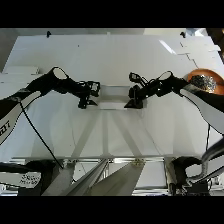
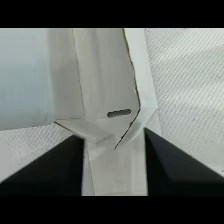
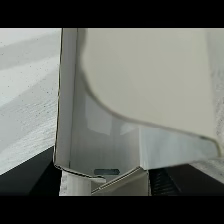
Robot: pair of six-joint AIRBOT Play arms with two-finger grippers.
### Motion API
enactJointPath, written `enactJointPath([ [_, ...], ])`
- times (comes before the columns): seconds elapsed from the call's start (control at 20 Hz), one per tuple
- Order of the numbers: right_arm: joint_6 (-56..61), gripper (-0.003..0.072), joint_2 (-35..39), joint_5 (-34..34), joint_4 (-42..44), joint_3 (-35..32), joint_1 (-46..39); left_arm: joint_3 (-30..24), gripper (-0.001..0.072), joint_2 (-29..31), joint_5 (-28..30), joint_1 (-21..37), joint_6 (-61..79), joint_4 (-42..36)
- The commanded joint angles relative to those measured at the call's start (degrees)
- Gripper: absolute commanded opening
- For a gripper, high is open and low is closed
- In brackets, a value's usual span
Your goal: Fold the box and place the chain.
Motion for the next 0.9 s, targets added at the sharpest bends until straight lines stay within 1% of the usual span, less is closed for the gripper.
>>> enactJointPath([
  [0.0, 0.04, 0.0433, 0.02, -0.02, 0.04, 0.07, -0.02, -0.02, 0.0318, -0.04, -1.22, -0.09, 0.2, -0.11],
  [0.3, 0.04, 0.0433, 0.02, -0.02, 0.02, 0.07, -0.02, -0.02, 0.0317, -0.07, 2.45, -0.09, 0.2, -0.48],
  [0.45, 0.04, 0.0433, 0.02, -0.02, 0.02, 0.07, -0.02, -0.02, 0.0316, -0.07, 3.87, -0.11, 0.24, -3.65],
  [0.5, 0.04, 0.0433, 0.02, -0.02, 0.04, 0.07, -0.02, -0.02, 0.0301, -0.07, 4.11, -0.15, 0.24, -4.55],
  [0.55, 0.04, 0.0433, 0.0, -0.02, 0.04, 0.07, -0.02, -0.02, 0.0265, -0.07, 4.0, -0.24, 0.83, -5.09],
  [0.75, 0.04, 0.0433, 0.02, -0.02, 0.02, 0.07, -0.02, -0.02, 0.0252, -0.07, 3.54, -1.22, 1.03, -5.09],
  [0.8, 0.04, 0.0433, 0.02, -0.02, 0.04, 0.07, -0.02, -0.02, 0.0233, -0.09, 3.39, -1.51, 1.03, -5.09],
  [0.85, 0.04, 0.0433, 0.02, -0.02, 0.02, 0.07, -0.02, -0.02, 0.0195, -0.11, 3.21, -1.64, 1.05, -5.22],
])
